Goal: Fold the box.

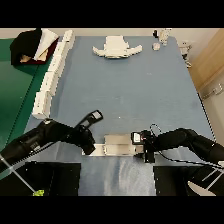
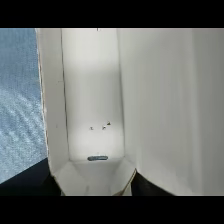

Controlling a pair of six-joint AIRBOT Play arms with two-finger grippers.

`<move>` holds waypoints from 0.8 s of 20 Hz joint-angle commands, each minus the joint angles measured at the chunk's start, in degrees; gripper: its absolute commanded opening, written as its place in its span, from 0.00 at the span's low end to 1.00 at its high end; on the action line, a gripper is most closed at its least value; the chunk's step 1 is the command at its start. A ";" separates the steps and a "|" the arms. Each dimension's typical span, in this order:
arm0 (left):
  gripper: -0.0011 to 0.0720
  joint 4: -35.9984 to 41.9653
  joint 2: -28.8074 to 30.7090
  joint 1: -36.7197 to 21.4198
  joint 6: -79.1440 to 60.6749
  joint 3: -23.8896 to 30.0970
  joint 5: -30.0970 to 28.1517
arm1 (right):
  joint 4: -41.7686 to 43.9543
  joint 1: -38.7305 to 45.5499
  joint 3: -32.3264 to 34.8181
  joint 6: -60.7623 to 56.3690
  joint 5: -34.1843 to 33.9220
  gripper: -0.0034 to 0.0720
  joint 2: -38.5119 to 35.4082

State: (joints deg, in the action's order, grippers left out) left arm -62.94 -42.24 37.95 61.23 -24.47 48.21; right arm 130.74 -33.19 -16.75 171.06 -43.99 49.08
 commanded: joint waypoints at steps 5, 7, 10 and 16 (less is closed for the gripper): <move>0.03 -9.01 12.13 -16.17 38.95 0.28 16.94 | 0.00 -0.04 0.02 0.00 0.00 0.74 0.00; 0.03 -5.05 10.21 -19.34 38.80 3.32 16.90 | 0.00 -0.04 0.02 0.00 0.00 0.74 0.00; 0.03 5.46 5.86 -19.69 32.15 7.32 12.79 | 0.00 -0.04 0.02 0.00 0.00 0.74 0.00; 0.03 19.23 -0.50 -19.69 21.75 9.11 7.32 | 0.00 -0.04 0.02 0.00 0.00 0.74 0.00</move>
